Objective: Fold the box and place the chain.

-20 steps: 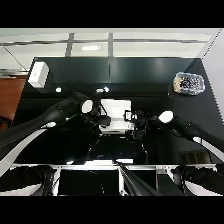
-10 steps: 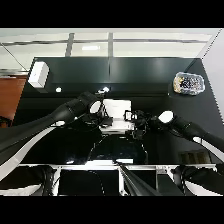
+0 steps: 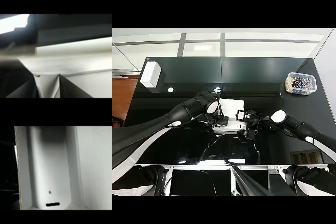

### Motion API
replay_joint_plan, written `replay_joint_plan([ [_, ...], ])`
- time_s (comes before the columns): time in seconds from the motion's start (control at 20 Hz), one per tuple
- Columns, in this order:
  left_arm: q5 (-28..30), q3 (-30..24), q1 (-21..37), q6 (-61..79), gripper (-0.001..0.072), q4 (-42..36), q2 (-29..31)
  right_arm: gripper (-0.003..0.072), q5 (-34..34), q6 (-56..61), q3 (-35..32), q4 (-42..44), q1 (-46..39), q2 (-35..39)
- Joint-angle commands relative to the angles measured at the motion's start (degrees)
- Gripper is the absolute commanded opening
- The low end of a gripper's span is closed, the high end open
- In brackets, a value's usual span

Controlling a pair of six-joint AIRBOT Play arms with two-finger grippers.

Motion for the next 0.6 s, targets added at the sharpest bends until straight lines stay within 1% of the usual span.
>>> replay_joint_plan([
  [0.0,0.76,0.31,-0.44,-0.33,0.0266,-0.42,-0.07,0.0198,-0.07,-0.11,-0.02,0.00,0.04,0.00],
  [0.25,0.00,0.35,-0.42,-0.63,0.0272,-0.39,-1.36,0.0198,-0.07,-0.11,-0.02,0.00,0.04,0.00],
  [0.35,-0.79,0.39,-0.42,-0.96,0.0299,-0.44,-2.84,0.0198,-0.07,-0.11,-0.02,0.00,0.04,0.00],
  [0.55,-0.07,0.79,-0.37,-2.14,0.0299,-0.09,-3.37,0.0198,-0.07,-0.11,-0.02,0.00,0.04,0.00],
])
